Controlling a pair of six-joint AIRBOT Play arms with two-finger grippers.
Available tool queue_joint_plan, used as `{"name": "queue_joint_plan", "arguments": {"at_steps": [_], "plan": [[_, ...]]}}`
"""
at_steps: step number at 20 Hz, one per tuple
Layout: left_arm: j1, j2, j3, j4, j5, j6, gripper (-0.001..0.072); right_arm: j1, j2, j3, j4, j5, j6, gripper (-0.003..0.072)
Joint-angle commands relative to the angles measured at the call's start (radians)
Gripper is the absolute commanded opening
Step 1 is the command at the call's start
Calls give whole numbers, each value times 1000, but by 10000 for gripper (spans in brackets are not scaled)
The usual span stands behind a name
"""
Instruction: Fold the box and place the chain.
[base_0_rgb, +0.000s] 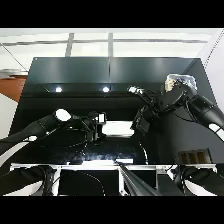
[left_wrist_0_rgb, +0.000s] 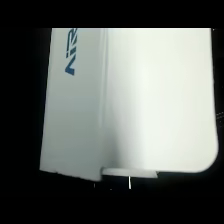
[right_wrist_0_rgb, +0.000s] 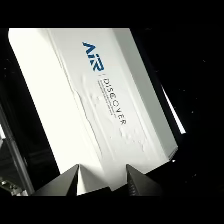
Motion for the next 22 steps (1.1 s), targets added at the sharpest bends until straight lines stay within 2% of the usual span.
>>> {"name": "queue_joint_plan", "arguments": {"at_steps": [1,11,12,15,20,21,22], "plan": [[-1,-1,0,0,0,0,350,0,53,-55,0,132,5,337],[-1,-1,0,0,0,0,351,94,57,-67,-60,153,9,335],[-1,-1,0,0,0,0,351,97,57,-67,-60,155,10,265],[-1,-1,0,0,0,0,351,102,58,-67,-61,154,11,240],[-1,-1,0,0,0,0,350,102,60,-67,-81,177,27,238],[-1,-1,0,0,0,0,350,102,60,-67,-86,179,31,179],[-1,-1,0,0,0,0,351,102,60,-67,-86,179,31,167]]}}
